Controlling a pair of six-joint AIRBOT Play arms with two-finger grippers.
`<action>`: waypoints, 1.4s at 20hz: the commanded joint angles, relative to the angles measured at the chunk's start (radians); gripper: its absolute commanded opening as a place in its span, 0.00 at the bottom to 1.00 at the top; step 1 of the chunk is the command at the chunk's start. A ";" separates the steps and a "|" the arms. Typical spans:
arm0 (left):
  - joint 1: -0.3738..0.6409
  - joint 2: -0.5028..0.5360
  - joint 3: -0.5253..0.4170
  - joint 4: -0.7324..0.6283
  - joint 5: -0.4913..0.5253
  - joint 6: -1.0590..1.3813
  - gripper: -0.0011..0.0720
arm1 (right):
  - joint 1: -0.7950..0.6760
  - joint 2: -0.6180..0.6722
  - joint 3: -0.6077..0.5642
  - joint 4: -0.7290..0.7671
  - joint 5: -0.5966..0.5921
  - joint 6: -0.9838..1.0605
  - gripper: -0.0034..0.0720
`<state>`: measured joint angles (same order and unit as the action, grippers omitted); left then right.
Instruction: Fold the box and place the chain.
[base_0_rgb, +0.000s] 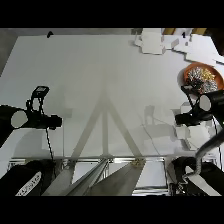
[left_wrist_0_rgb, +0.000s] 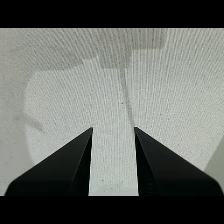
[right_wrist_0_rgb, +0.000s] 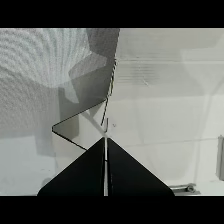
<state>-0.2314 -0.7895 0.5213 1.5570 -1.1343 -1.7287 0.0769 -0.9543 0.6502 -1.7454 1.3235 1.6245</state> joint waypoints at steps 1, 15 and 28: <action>0.000 0.000 0.000 0.000 0.000 0.000 0.41 | 0.000 0.001 0.000 0.000 0.000 0.000 0.07; 0.000 0.000 0.000 0.000 0.000 0.000 0.41 | 0.000 0.000 0.038 -0.007 -0.136 -0.014 0.07; 0.000 0.001 0.000 0.000 0.000 0.000 0.41 | -0.534 -0.128 0.139 -0.212 -0.192 -0.240 0.75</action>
<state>-0.2314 -0.7895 0.5217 1.5570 -1.1339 -1.7290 -0.3031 -1.0447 0.7864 -1.9823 1.1381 1.3991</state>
